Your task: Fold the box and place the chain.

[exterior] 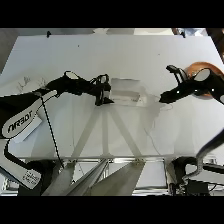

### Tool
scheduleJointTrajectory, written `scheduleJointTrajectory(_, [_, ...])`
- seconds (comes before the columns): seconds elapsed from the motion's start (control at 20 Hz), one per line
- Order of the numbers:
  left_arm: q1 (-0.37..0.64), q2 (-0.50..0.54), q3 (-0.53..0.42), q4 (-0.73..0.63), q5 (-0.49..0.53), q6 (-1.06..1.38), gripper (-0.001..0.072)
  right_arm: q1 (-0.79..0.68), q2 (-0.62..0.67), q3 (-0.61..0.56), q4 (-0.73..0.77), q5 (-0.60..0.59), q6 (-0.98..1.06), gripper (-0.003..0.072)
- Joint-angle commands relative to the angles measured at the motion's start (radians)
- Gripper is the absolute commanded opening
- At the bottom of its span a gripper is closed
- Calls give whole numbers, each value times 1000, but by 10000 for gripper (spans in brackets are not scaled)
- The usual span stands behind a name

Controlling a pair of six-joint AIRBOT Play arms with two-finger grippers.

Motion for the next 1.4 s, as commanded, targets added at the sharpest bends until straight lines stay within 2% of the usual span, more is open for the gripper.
scheduleJointTrajectory(0.0, [1, 0, 0, 0, 0, 0, 19, 71, -66, 0, 48, -38, 16, 6])
scheduleJointTrajectory(0.2, [1, 0, 0, 0, 0, 0, 19, 141, -73, 0, 177, -142, 14, 6])
scheduleJointTrajectory(0.35, [1, 0, 0, 0, 0, 0, 19, 142, -71, 0, 275, -129, -37, 6])
scheduleJointTrajectory(0.5, [1, 0, 0, 0, 0, 0, 19, 142, -54, 0, 294, -124, -38, 14])
scheduleJointTrajectory(0.55, [1, 0, 0, 0, 0, 0, 19, 142, -42, 0, 297, -130, -37, 141])
scheduleJointTrajectory(0.6, [1, 0, 0, 0, 0, 0, 19, 141, -27, 0, 298, -140, -35, 372])
scheduleJointTrajectory(0.65, [1, 0, 0, 0, 0, 0, 19, 137, -14, 1, 302, -142, -32, 383])
scheduleJointTrajectory(0.75, [1, 0, 0, 0, 0, 0, 19, 117, 14, 1, 305, -137, -32, 323])
scheduleJointTrajectory(0.9, [1, 0, 0, 0, 0, 0, 19, 98, 28, 1, 311, -102, -35, 326])
scheduleJointTrajectory(1.05, [1, 0, 0, 0, 0, 0, 19, 142, 19, 0, 311, -119, -37, 341])
scheduleJointTrajectory(1.15, [1, 0, 0, 0, 0, 0, 19, 179, 14, 0, 286, -148, -36, 461])
scheduleJointTrajectory(1.35, [1, 0, 0, 0, 0, 0, 19, 186, 14, 0, 268, -171, -24, 479])
